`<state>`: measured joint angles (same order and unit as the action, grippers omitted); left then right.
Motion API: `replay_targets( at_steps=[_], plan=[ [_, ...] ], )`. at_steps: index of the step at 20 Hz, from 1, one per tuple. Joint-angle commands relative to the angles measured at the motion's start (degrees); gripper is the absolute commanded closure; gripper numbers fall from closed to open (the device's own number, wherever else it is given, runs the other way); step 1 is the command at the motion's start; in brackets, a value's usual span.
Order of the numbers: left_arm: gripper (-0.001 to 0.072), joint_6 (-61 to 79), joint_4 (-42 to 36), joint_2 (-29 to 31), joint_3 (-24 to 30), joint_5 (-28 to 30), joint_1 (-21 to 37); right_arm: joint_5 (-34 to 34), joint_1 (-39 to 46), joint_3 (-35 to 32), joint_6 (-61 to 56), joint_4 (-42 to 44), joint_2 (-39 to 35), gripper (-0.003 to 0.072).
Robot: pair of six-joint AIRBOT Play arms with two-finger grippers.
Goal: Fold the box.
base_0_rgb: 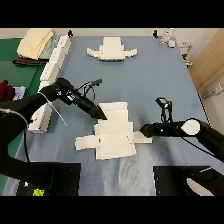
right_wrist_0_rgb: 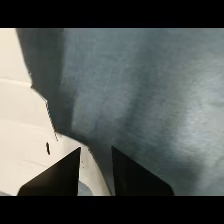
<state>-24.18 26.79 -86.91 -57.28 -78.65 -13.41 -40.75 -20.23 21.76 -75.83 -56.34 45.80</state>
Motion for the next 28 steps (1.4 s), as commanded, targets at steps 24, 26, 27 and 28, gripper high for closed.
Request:
replay_targets(
  at_steps=[24,26,27,28],
  plan=[
    [0.0695,29.73,-5.97,24.06,22.67,32.68,-19.08,-1.01,5.46,15.43,-23.52,-14.38,3.17,0.0541],
    [0.0695,29.70,-5.97,24.06,20.48,25.09,-16.24,-1.55,5.46,15.41,-23.50,-14.38,3.17,0.0540],
    [0.0695,29.73,-5.97,24.06,19.67,22.43,-14.67,-1.70,5.46,15.41,-23.47,-14.38,3.17,0.0541],
    [0.0695,29.73,-5.97,24.06,18.97,20.55,-13.18,-1.84,5.46,15.41,-23.12,-14.36,3.17,0.0540]
  ],
)
